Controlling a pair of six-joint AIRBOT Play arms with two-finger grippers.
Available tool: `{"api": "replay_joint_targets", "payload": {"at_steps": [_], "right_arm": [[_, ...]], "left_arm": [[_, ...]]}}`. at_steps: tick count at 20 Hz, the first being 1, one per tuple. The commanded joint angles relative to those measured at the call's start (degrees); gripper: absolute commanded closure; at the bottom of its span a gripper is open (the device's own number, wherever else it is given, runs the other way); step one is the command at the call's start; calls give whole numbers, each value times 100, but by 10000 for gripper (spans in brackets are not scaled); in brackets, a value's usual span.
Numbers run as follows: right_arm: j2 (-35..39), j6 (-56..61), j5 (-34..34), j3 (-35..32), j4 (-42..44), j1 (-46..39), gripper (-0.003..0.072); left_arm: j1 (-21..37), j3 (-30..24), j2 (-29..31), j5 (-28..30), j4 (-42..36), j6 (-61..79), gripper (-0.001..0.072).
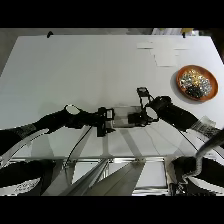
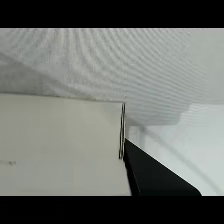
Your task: Fold the box and place the chain.
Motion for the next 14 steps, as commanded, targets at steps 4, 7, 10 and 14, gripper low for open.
{"api": "replay_joint_targets", "payload": {"at_steps": [4,7,10,14], "right_arm": [[-4,76,120,-2,-385,2,501],[-85,79,223,-2,-382,2,505],[-105,79,299,-2,-380,2,508],[-190,118,330,-4,-240,4,509]], "left_arm": [[-2,0,4,2,-4,-11,613],[-2,0,4,0,-4,-11,613],[-2,0,4,0,-4,-11,613],[-2,0,4,0,-4,-11,613]]}}
